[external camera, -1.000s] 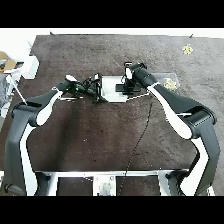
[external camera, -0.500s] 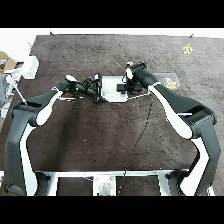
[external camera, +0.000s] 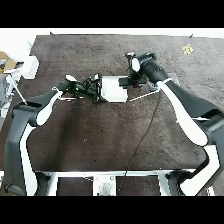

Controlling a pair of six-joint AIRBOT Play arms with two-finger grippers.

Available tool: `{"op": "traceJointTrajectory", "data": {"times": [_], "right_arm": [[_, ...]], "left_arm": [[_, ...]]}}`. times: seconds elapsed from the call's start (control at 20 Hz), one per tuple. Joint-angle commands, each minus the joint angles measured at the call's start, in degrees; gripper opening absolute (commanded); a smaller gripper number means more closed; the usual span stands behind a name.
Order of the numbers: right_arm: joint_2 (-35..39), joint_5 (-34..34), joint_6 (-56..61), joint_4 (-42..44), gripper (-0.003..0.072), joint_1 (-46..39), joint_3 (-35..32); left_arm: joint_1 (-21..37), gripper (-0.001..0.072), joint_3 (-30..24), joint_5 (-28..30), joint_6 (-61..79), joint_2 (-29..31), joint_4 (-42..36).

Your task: Fold the box and place the chain.

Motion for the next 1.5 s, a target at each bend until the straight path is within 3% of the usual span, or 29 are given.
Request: {"op": "traceJointTrajectory", "data": {"times": [0.0, 0.05, 0.25, 0.3, 0.35, 0.6, 0.75, 1.45], "right_arm": [[6.16, 0.87, -8.9, -1.55, 0.0471, -2.56, 0.07], [7.91, 0.63, -9.31, -2.8, 0.0375, -4.09, 0.07], [10.16, -0.81, -9.35, -3.52, 0.0373, -14.45, 0.04], [9.46, -0.83, -9.84, -3.06, 0.0228, -17.35, 0.02], [8.35, -0.81, -10.03, -1.25, 0.0207, -19.93, 0.0], [0.9, -3.78, -17.18, 12.74, 0.0207, -26.56, -0.11], [-2.1, -6.62, -18.32, 13.75, 0.0207, -26.56, -0.07], [-8.83, -6.45, -19.17, 14.99, 0.0206, -26.56, -0.04]], "left_arm": [[0.02, 0.0463, 0.02, 0.02, 0.02, 0.04, -0.02], [0.02, 0.0463, 0.02, 0.02, 0.02, 0.04, -0.02], [0.02, 0.0463, 0.02, 0.02, 0.0, 0.04, 0.0], [0.02, 0.0463, 0.02, 0.02, 0.02, 0.04, -0.02], [0.02, 0.0464, 0.02, 0.02, 0.02, 0.04, -0.02], [0.02, 0.0463, 0.02, 0.02, 0.02, 0.04, -0.02], [0.02, 0.0463, 0.02, 0.0, 0.02, 0.04, -0.02], [0.02, 0.0463, 0.02, 0.02, 0.02, 0.04, -0.02]]}}
